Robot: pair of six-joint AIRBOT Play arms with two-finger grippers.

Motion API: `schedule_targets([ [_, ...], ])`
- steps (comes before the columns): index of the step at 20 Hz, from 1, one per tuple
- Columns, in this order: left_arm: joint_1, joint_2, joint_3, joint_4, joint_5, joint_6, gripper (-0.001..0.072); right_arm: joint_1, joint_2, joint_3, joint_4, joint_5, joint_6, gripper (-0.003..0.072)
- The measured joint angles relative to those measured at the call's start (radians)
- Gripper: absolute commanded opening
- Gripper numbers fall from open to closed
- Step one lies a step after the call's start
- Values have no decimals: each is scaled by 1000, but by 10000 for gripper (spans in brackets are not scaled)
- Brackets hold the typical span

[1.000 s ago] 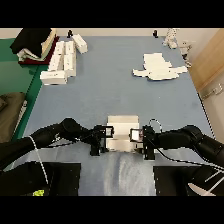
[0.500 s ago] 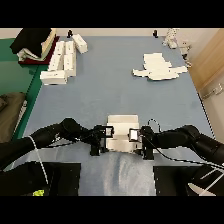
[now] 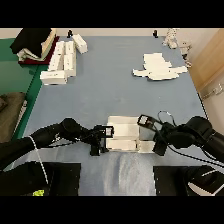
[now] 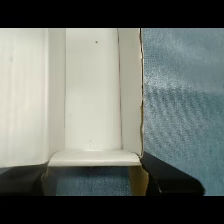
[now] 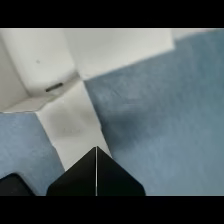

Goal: Fold the box.

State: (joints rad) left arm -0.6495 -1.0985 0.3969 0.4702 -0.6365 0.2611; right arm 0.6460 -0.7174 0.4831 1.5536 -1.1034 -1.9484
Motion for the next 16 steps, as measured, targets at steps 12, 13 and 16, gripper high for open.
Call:
schedule_targets([
  [12, 0, 0, 0, 0, 0, 0, 471, -682, -91, -8, 202, -201, 461, -1],
  [13, 0, 0, 0, 0, 0, 0, 471, -748, -118, -13, 268, -208, 416, -1],
  [16, 0, 0, 0, 0, 0, 0, 471, -883, -193, -22, 404, -227, 300, -2],
])
